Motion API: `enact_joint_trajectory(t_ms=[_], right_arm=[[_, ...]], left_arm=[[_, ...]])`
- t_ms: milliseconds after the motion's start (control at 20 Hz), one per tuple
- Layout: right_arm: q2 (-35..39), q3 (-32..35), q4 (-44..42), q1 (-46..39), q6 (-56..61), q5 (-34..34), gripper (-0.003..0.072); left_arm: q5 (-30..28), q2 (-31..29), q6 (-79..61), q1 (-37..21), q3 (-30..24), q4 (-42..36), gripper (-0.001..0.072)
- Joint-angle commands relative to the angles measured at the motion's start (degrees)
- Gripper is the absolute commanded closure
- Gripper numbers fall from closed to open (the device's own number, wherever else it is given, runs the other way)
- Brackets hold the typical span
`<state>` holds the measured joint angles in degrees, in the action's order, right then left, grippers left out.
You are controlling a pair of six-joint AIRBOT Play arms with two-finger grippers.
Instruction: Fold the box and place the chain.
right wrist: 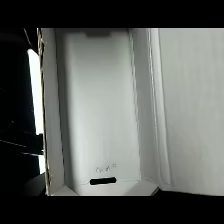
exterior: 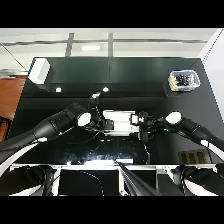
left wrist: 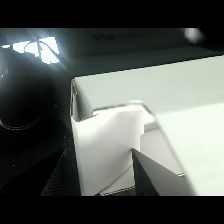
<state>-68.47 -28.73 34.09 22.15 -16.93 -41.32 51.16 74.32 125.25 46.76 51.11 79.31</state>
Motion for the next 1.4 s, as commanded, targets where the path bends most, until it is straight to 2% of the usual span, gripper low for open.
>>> enact_joint_trajectory(t_ms=[0,150,250,350,450,900,1250,1350], right_arm=[[-0.02,0.0,0.0,0.04,0.0,0.04,0.0158],[-0.02,-0.02,0.0,0.04,0.0,0.04,0.0157],[0.0,0.0,0.0,0.07,0.0,0.02,0.0157],[-0.02,-0.02,0.0,0.04,0.0,0.04,0.0157],[-0.02,-0.02,0.0,0.07,0.0,0.02,0.0157],[-0.02,-0.02,0.0,0.07,0.0,0.04,0.0157],[-0.02,-0.02,0.0,0.07,0.0,0.02,0.0157],[-0.02,-0.02,-0.02,0.07,0.0,0.02,0.0157]], left_arm=[[0.46,0.13,4.96,1.4,0.66,4.7,0.0252],[0.63,1.03,5.31,1.4,2.08,4.87,0.0254],[1.7,1.81,5.31,1.49,3.3,5.33,0.032],[2.43,2.12,5.31,1.77,4.15,5.75,0.0325],[3.19,2.14,5.51,2.01,4.57,5.73,0.0365],[3.63,3.52,7.28,3.08,4.83,5.9,0.0382],[7.58,9.49,7.23,3.26,10.67,6.45,0.0382],[10.78,10.58,7.23,3.28,11.93,7.23,0.0383]])
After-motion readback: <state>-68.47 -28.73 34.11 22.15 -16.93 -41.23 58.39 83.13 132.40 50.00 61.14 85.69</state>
